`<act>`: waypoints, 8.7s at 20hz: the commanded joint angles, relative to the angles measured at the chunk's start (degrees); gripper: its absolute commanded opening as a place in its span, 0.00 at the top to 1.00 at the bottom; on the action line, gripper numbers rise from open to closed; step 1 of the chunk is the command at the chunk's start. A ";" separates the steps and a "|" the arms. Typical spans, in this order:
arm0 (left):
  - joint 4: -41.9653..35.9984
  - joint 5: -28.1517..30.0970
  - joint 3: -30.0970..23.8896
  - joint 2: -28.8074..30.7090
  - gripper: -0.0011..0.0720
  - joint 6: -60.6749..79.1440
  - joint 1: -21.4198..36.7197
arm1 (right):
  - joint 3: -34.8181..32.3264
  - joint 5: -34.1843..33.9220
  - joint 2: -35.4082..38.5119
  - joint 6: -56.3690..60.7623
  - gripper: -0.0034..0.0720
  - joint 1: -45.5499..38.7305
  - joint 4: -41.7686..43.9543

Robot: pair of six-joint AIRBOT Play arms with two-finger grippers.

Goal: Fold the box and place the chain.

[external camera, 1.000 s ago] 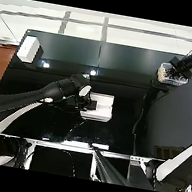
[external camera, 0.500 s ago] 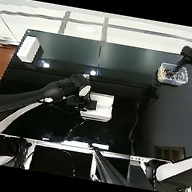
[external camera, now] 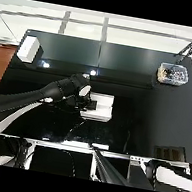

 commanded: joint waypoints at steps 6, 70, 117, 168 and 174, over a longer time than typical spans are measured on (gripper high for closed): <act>0.00 0.15 0.02 -0.02 0.95 0.00 0.00 | -3.04 7.54 16.87 -1.38 0.93 1.99 13.16; 0.02 0.13 0.02 -0.02 0.95 0.00 0.00 | -87.47 -32.37 25.90 -60.61 0.00 25.16 15.56; 0.02 0.11 0.02 -0.02 0.95 0.00 0.00 | -88.76 -28.09 14.12 -93.20 0.34 36.17 26.73; 0.00 0.11 0.02 -0.04 0.95 -0.02 0.00 | -62.01 -16.02 28.22 -30.14 0.93 32.44 39.10; 0.02 0.17 0.02 -0.04 0.95 -0.02 0.00 | -67.78 -19.52 24.50 -27.78 0.58 33.51 34.36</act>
